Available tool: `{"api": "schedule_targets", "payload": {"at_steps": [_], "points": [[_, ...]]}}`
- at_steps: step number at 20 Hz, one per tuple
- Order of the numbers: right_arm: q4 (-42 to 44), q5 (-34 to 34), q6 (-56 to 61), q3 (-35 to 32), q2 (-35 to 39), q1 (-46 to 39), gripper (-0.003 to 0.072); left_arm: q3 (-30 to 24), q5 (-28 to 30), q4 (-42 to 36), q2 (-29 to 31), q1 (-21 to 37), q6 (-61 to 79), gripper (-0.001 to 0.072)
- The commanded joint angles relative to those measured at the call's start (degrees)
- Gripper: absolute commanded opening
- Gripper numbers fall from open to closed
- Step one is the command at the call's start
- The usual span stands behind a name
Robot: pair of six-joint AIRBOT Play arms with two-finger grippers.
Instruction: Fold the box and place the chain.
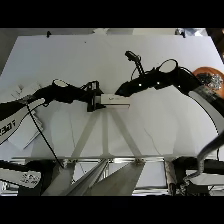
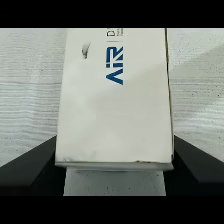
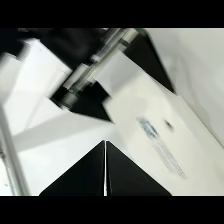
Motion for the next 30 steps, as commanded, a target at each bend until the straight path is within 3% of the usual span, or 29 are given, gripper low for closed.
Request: {"api": "schedule_targets", "payload": {"at_steps": [1, 6, 13, 17, 21, 25, 30], "points": [[-0.4, -1.7, 0.1, -5.5, -0.3, -1.9, 0.0010, 0.0, 0.0, 0.0, 0.0, 0.0, 0.0, 0.0343], [-0.2, -4.3, 0.2, -7.6, -5.4, -1.9, 0.0009, 0.0, 0.0, 0.0, 0.0, 0.0, 0.0, 0.0343], [1.8, -1.3, -0.1, -7.5, -5.2, -1.9, 0.0009, 0.0, 0.0, 0.0, 0.0, 0.0, 0.0, 0.0343], [4.6, -0.3, -0.1, -6.8, 1.5, -2.4, 0.0010, 0.0, 0.0, 0.0, 0.0, 0.0, 0.0, 0.0343], [2.1, -0.5, -0.2, -3.1, 14.8, -6.1, 0.0009, 0.0, 0.0, 0.0, 0.0, 0.0, 0.0, 0.0343], [-13.1, -5.9, 5.7, -2.2, 27.3, -13.4, 0.0009, 0.0, 0.0, 0.0, 0.0, 0.0, 0.0, 0.0343], [-49.7, -4.0, 23.8, -2.2, 31.8, -16.5, 0.0010, 0.0, 0.1, -0.2, 0.0, 0.0, 0.0, 0.0343]]}}
